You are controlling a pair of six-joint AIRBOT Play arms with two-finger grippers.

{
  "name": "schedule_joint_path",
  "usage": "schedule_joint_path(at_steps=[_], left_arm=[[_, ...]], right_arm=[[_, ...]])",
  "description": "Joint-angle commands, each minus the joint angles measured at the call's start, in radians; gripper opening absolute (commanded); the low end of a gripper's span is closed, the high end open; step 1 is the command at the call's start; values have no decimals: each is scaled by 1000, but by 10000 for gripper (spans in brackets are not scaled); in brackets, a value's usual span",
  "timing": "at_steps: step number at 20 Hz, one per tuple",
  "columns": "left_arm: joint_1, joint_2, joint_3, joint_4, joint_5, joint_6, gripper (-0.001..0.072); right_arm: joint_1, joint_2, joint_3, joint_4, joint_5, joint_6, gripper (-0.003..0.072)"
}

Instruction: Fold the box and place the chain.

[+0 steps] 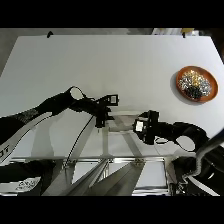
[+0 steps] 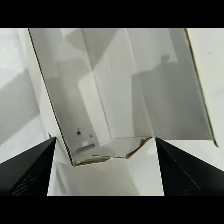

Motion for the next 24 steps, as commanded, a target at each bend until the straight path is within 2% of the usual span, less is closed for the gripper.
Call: schedule_joint_path(at_steps=[1,6,10,15,20,24], left_arm=[[-1,0,0,0,0,0,10],[-1,0,0,0,0,0,10],[-1,0,0,0,0,0,10],[-1,0,0,0,0,0,10],[-1,0,0,0,0,0,10],[-1,0,0,0,0,0,10]], right_arm=[[-83,-23,2,142,49,-151,690],[-210,-88,2,331,129,-396,689],[-263,-161,3,491,130,-604,689],[-336,-207,5,523,168,-706,690],[-381,-266,11,671,261,-914,690],[-385,-353,45,672,306,-932,690]])
